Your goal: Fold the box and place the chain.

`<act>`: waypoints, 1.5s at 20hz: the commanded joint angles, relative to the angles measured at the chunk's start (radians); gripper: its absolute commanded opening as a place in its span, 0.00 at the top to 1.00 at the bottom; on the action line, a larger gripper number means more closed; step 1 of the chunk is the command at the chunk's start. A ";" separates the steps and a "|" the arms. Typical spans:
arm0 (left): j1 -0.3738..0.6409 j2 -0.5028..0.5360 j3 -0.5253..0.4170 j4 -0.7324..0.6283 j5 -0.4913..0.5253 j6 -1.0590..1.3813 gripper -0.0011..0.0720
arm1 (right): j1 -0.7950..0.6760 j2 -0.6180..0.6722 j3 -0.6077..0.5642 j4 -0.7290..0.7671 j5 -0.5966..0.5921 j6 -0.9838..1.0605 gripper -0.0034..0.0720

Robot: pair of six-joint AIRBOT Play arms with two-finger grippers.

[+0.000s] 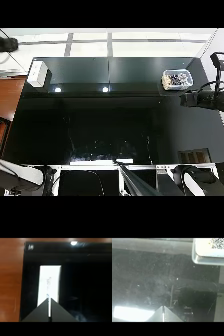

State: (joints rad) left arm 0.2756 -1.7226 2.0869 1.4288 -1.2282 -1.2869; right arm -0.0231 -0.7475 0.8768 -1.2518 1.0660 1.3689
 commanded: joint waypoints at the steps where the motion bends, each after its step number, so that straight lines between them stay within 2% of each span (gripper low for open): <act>1: -0.026 0.248 -0.122 -0.132 -0.015 -0.002 0.95 | 0.001 0.001 0.000 0.002 0.026 -0.046 0.93; 3: -0.080 0.390 -0.218 -0.147 -0.014 -0.046 0.95 | 0.001 0.001 0.001 0.003 0.080 -0.063 0.93; 5: -0.171 0.550 -0.359 -0.147 0.024 -0.075 0.95 | 0.001 0.001 0.001 0.011 0.119 -0.068 0.94; 8: -0.360 0.805 -0.690 -0.143 0.154 -0.084 0.95 | 0.012 0.005 0.001 0.102 0.086 -0.191 0.94; 11: -0.562 0.994 -1.083 -0.053 0.293 -0.193 0.95 | 0.077 0.005 -0.032 0.117 -0.090 -0.215 0.94; 13: -0.674 1.076 -1.318 0.023 0.382 -0.223 0.95 | 0.115 0.004 -0.127 0.118 -0.257 -0.214 0.94; 15: -0.723 1.129 -1.525 0.082 0.452 -0.325 0.95 | 0.132 0.003 -0.246 0.118 -0.396 -0.214 0.93; 16: -0.721 1.142 -1.582 0.081 0.461 -0.350 0.95 | 0.131 0.003 -0.293 0.118 -0.433 -0.214 0.93; 18: -0.721 1.160 -1.630 0.087 0.470 -0.352 0.95 | 0.129 0.003 -0.334 0.111 -0.422 -0.214 0.93; 21: -0.723 1.164 -1.630 0.068 0.488 -0.354 0.95 | 0.129 0.003 -0.334 0.111 -0.397 -0.214 0.93; 24: -0.723 1.164 -1.630 -0.063 0.489 -0.369 0.95 | 0.129 0.003 -0.334 0.111 -0.396 -0.214 0.93; 30: -0.723 1.164 -1.630 -0.077 0.488 -0.369 0.95 | 0.129 0.003 -0.334 0.111 -0.396 -0.214 0.93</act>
State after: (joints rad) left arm -0.4465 -0.5602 0.4599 1.3708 -0.7437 -1.6527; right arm 0.1051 -0.7444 0.5449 -1.1408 0.6716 1.1549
